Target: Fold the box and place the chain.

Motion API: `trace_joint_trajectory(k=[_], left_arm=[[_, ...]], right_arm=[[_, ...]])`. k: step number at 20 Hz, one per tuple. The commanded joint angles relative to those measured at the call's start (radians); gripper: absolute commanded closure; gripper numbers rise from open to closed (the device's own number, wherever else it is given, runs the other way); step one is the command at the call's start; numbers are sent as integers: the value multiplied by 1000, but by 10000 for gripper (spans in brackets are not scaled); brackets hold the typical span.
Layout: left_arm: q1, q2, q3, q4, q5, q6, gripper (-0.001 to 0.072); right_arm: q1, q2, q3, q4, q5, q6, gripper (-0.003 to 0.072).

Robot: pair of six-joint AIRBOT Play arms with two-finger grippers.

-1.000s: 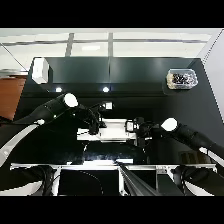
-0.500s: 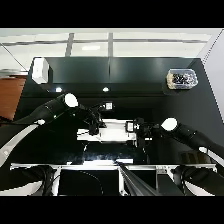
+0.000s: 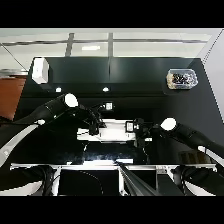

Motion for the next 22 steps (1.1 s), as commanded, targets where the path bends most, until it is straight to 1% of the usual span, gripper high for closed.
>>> trace_joint_trajectory(k=[1,2,3,4,5,6,8,9,10,11,12,13,17,18,19,20,21,22], left_arm=[[0,0,0,0,0,-1,684],[0,0,0,0,-1,-4,682],[0,0,0,0,-2,-10,680],[0,1,0,0,-3,-18,635],[0,3,0,4,-3,-26,507],[0,7,0,12,-14,-26,397],[3,22,10,60,-65,-26,278],[5,32,18,99,-98,-33,277],[10,44,27,140,-121,-75,259],[16,56,35,177,-136,-121,200],[26,75,41,220,-148,-185,168],[39,97,42,259,-160,-232,168],[127,210,42,405,-254,-518,173],[156,243,42,442,-283,-608,210],[187,273,42,479,-315,-678,354],[218,297,42,499,-357,-724,558],[251,314,41,495,-418,-739,685],[285,323,36,449,-494,-792,685]], right_arm=[[1,-2,0,-2,-5,0,-15],[1,-2,-1,-2,-5,0,69],[1,-2,0,-2,-5,0,218],[1,-2,0,-2,-5,0,272],[1,-2,0,-2,-5,0,272],[1,-2,0,-2,-5,0,273],[1,-2,0,-2,-5,0,272],[1,-2,0,-2,-5,0,272],[1,-2,0,-2,-5,0,273],[0,-2,0,-2,-5,0,272],[1,-2,0,-2,-5,1,273],[1,-2,0,-2,-5,1,273],[1,-2,-1,-2,-5,1,273],[0,-2,0,-2,-5,1,273],[1,-2,0,-1,-5,1,272],[1,-2,0,0,-5,1,273],[1,-2,0,0,-5,1,273],[0,-2,0,0,-5,1,272]])
